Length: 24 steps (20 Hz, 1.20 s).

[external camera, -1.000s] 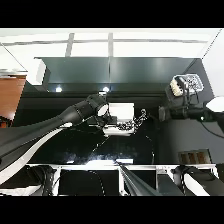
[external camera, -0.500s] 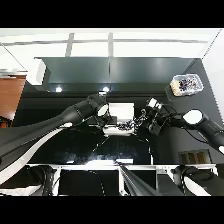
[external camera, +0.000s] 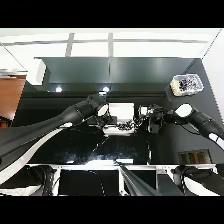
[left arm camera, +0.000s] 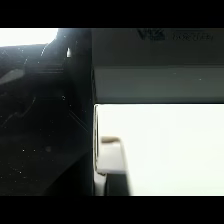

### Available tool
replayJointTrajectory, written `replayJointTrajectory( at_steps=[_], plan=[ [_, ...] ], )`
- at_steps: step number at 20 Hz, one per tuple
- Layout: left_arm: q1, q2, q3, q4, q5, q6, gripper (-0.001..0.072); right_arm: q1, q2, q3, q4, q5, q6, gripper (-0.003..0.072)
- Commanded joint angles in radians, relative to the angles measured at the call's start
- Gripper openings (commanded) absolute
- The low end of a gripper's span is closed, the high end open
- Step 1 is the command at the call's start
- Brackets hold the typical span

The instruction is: Fold the box and place the chain.

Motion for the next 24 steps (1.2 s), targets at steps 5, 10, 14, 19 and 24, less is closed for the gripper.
replayJointTrajectory(
  at_steps=[5, 10, 14, 19, 24],
  plan=[
    [0.001, 0.000, 0.001, 0.001, 0.000, 0.000, 0.0030, 0.005, -0.042, 0.038, -0.081, 0.020, -0.030, 0.0709],
    [0.001, 0.000, 0.001, 0.000, 0.000, 0.000, 0.0030, 0.011, -0.058, 0.039, -0.011, -0.019, -0.029, 0.0709],
    [0.001, 0.000, 0.001, 0.000, 0.000, 0.000, 0.0030, 0.011, -0.082, 0.039, 0.057, -0.002, 0.027, 0.0709],
    [0.001, 0.000, 0.001, 0.000, 0.000, 0.000, 0.0030, 0.011, -0.099, 0.039, 0.050, 0.017, 0.103, 0.0479],
    [0.001, 0.000, 0.001, 0.000, 0.000, 0.000, 0.0030, 0.011, -0.097, 0.039, 0.050, 0.068, 0.134, 0.0016]
  ],
)
